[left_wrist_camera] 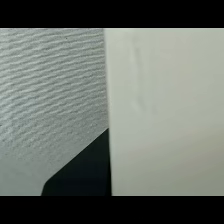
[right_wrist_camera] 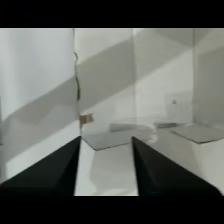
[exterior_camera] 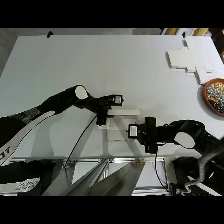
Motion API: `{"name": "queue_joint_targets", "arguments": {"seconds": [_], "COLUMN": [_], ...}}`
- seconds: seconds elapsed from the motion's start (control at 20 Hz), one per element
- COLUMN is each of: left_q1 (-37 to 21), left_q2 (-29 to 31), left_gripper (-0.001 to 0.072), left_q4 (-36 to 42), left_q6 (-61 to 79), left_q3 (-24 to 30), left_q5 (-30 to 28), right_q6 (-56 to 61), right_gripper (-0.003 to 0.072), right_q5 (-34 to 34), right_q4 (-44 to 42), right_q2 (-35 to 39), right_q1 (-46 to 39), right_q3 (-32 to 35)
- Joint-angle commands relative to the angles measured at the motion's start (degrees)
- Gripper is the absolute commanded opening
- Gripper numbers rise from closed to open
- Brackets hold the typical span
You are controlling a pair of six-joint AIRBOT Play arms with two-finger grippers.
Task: Fold the box and place the chain.
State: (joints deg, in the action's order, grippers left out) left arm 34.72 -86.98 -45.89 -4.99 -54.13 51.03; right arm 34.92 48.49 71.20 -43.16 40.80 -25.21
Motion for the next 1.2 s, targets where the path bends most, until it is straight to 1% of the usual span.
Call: {"name": "queue_joint_targets", "arguments": {"seconds": [0.0, 0.05, 0.1, 0.15, 0.2, 0.25, 0.35, 0.5, 0.6, 0.75, 0.9, 1.0, 1.1, 1.15], "left_q1": [0.02, 0.02, 0.02, 0.02, 0.02, 0.02, 0.02, 0.02, 0.02, 0.02, 0.02, 0.02, 0.02, 0.02], "left_q2": [0.04, 0.04, 0.04, 0.04, 0.04, 0.04, 0.04, 0.04, 0.04, 0.04, 0.04, 0.04, 0.04, 0.04], "left_gripper": [0.0010, 0.0010, 0.0010, 0.0010, 0.0010, 0.0010, 0.0010, 0.0010, 0.0010, 0.0010, 0.0010, 0.0010, 0.0010, 0.0010], "left_q4": [0.00, 0.00, 0.00, 0.00, 0.00, 0.00, 0.00, 0.00, 0.00, 0.00, 0.00, 0.00, 0.00, 0.00], "left_q6": [0.00, 0.02, 0.02, 0.00, 0.02, 0.00, 0.02, 0.00, 0.02, 0.02, 0.00, 0.00, 0.02, 0.02], "left_q3": [-0.07, -0.07, -0.07, -0.07, -0.07, -0.04, -0.07, -0.04, -0.04, -0.07, -0.07, -0.07, -0.07, -0.07], "left_q5": [0.00, 0.02, 0.02, 0.02, 0.02, 0.02, 0.02, 0.00, 0.02, 0.02, 0.02, 0.02, 0.02, 0.02], "right_q6": [-0.28, -0.28, -0.26, -0.24, -0.24, -0.17, 2.25, 5.77, 5.77, 5.75, 5.73, 5.60, 5.60, 5.60], "right_gripper": [0.0464, 0.0468, 0.0531, 0.0614, 0.0664, 0.0691, 0.0693, 0.0692, 0.0692, 0.0692, 0.0691, 0.0691, 0.0691, 0.0691], "right_q5": [-5.79, -6.86, -7.89, -9.22, -10.80, -12.04, -14.43, -17.62, -21.00, -27.32, -26.27, -25.99, -23.47, -23.30], "right_q4": [4.11, 4.13, 4.11, 4.11, 4.15, 4.61, 6.95, 8.33, 8.37, 11.15, 11.13, 11.13, 11.10, 11.10], "right_q2": [4.52, 5.86, 7.23, 8.41, 9.57, 10.27, 10.40, 9.68, 6.97, 2.69, 2.78, 2.78, 2.78, 2.78], "right_q1": [2.49, 3.89, 5.81, 7.87, 10.03, 11.65, 13.49, 13.53, 13.53, 13.46, 13.11, 11.28, 9.40, 9.01], "right_q3": [3.21, 4.42, 5.77, 7.17, 8.92, 10.47, 12.94, 14.08, 14.16, 14.08, 12.44, 12.17, 11.19, 10.97]}}
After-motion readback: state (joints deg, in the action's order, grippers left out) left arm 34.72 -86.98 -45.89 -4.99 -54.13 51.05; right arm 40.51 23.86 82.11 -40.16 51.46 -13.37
